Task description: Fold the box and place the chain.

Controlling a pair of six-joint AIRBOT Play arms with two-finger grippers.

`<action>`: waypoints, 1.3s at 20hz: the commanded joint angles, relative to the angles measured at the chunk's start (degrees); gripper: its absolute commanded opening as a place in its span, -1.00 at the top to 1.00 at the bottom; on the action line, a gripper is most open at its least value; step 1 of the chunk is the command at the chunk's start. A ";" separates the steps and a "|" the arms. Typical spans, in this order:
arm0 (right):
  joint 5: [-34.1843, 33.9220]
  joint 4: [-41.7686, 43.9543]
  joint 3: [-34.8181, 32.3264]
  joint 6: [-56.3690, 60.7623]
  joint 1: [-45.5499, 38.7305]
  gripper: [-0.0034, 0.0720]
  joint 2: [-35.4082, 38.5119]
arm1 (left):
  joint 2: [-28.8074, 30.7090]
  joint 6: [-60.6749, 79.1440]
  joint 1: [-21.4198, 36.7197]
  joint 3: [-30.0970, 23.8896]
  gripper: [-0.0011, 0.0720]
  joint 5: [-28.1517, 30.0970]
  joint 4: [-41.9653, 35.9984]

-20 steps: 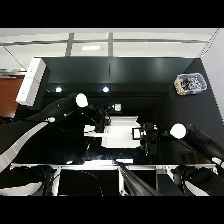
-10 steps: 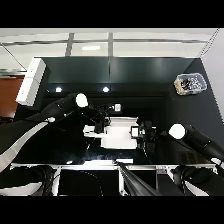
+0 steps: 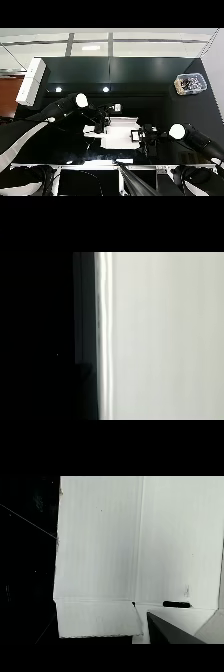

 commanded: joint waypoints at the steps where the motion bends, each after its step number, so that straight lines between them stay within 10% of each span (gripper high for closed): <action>1: 0.66 1.95 0.04 -0.37 0.07 -0.78 -0.04 | 0.00 0.00 0.04 0.04 0.90 0.04 0.02; 26: -11.91 5.73 1.11 2.97 0.66 -0.78 4.74 | 0.00 -0.02 0.04 0.04 0.90 -0.35 0.00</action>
